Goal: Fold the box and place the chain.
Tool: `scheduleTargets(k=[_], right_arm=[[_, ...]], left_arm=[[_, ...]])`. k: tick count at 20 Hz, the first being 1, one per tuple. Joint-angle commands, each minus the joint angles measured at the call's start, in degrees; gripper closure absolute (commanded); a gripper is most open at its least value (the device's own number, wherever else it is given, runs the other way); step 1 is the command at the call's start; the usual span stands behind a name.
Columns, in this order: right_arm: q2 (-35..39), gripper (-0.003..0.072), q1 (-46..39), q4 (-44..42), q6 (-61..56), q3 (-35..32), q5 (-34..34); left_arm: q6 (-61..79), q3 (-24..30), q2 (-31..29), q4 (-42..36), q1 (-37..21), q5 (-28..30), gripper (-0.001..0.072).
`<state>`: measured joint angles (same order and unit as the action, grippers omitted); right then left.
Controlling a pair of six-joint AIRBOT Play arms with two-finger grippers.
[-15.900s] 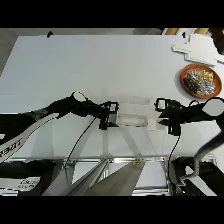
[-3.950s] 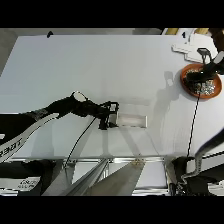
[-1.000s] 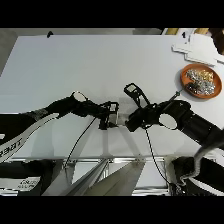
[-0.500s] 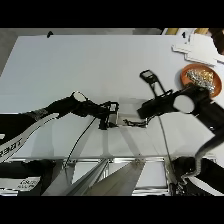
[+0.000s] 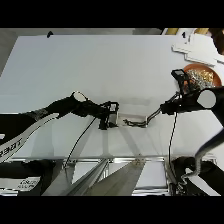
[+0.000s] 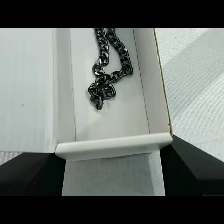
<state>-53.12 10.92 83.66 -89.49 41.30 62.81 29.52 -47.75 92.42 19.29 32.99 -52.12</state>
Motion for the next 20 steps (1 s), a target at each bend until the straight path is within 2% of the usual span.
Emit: scheduleTargets(k=[1,4,7,13,20], right_arm=[[-2.97,0.0461,-0.92,-3.41,-1.79,-4.09,-6.47],[-8.44,0.0446,-0.92,-7.63,-1.49,-4.09,-9.35],[-11.76,0.0446,-0.15,-7.72,-1.49,-4.09,-11.56],[-15.43,0.0446,0.92,-7.39,-1.57,-4.09,-12.52],[-15.45,0.0447,0.92,-5.97,-2.73,-4.09,-13.20]], left_arm=[[0.02,-0.04,0.00,0.02,-0.04,0.00,0.0503],[0.02,-0.04,0.00,0.02,-0.04,0.00,0.0503],[0.02,-0.04,0.00,0.02,-0.04,0.00,0.0503],[0.02,-0.04,0.00,0.02,-0.04,0.00,0.0503],[0.02,-0.04,0.00,0.00,-0.04,0.00,0.0503]])
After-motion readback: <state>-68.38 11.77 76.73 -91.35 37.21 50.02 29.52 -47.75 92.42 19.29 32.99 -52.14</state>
